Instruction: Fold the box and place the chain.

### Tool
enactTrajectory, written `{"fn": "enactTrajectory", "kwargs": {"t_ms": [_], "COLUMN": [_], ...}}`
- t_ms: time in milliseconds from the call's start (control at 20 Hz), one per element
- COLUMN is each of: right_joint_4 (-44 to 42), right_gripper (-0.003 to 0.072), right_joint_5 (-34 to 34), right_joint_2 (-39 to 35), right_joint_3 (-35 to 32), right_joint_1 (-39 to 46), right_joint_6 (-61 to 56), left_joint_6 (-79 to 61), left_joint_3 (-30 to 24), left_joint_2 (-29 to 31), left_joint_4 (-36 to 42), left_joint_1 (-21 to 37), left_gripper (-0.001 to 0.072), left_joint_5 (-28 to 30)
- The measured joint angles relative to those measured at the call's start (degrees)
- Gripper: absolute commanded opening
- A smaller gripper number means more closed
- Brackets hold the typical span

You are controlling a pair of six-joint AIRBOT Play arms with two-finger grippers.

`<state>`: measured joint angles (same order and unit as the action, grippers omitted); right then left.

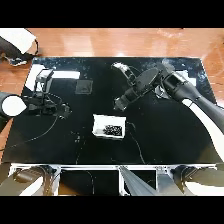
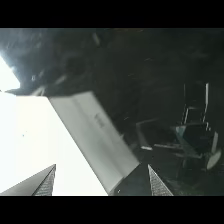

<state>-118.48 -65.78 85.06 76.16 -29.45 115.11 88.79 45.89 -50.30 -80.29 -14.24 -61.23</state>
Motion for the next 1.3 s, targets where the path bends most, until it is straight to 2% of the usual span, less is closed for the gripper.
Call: {"fn": "enactTrajectory", "kwargs": {"t_ms": [250,400,550,1000,1300], "right_joint_4": [-1.03,-2.12,-4.31,-2.03,-1.27], "right_gripper": [0.0705,0.0705,0.0705,0.0704,0.0704], "right_joint_5": [-5.97,-8.39,-10.16,-8.63,-6.16], "right_joint_2": [0.28,-0.96,-2.03,-2.78,-2.97], "right_joint_3": [0.46,0.59,0.66,0.35,3.43], "right_joint_1": [-1.18,-1.38,-2.05,-5.77,-3.78], "right_joint_6": [4.15,6.05,7.26,5.51,5.29], "left_joint_6": [-6.93,-10.71,-12.63,-13.99,-14.05], "left_joint_3": [-0.09,-0.09,-0.26,-1.07,-1.09], "left_joint_2": [-0.24,-0.35,-0.35,-0.37,-0.37], "left_joint_4": [9.99,16.55,19.80,21.86,22.03], "left_joint_1": [8.61,10.84,11.72,12.17,12.17], "left_gripper": [0.0631,0.0631,0.0631,0.0631,0.0631], "left_joint_5": [-1.92,-2.43,-2.56,-2.29,-2.19]}}
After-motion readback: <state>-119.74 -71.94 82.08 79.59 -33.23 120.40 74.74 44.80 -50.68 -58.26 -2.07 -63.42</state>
